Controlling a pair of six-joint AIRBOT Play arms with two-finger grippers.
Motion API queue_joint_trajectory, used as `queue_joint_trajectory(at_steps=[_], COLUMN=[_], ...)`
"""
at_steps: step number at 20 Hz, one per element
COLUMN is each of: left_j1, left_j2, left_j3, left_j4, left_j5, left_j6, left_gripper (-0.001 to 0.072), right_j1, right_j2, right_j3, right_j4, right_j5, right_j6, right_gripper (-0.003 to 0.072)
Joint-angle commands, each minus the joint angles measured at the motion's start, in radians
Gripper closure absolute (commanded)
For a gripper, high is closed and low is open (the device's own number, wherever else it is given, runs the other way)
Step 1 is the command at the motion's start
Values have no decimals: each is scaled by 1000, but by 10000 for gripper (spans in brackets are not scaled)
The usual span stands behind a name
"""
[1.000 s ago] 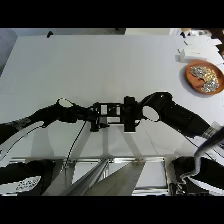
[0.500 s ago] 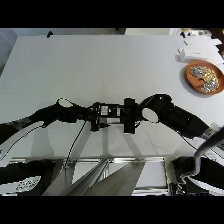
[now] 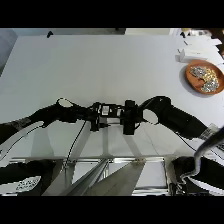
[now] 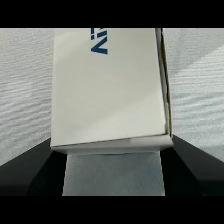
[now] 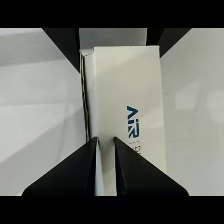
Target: Fold the box and place the chain.
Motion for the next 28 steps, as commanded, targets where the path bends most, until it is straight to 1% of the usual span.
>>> queue_joint_trajectory(at_steps=[1,4,7,11,12,14,15,18,22,28], left_j1=[0,0,0,0,0,0,0,0,0,0], left_j2=[1,1,1,1,1,1,1,1,1,1], left_j3=[0,0,0,0,0,0,0,0,0,0], left_j4=[0,0,0,0,0,0,0,0,0,0], left_j5=[-1,-1,-2,-1,-1,-1,-1,-1,-1,-2], left_j6=[-1,-1,-1,-1,-1,-1,-1,-1,-1,-1], left_gripper=[484,484,484,484,484,484,484,484,484,484], right_j1=[1,1,0,0,0,0,0,-7,-21,-21], right_j2=[0,10,51,87,88,87,87,78,31,4], right_j3=[-8,-8,-8,-8,-8,-8,-8,-8,-8,-8], right_j4=[11,11,10,2,2,-1,-1,3,12,43], right_j5=[4,-18,-41,-39,-39,-39,-39,-26,34,37], right_j6=[-1,-1,-2,-2,-2,-1,-1,0,4,4], right_gripper=[483,484,484,490,511,648,672,672,673,673])
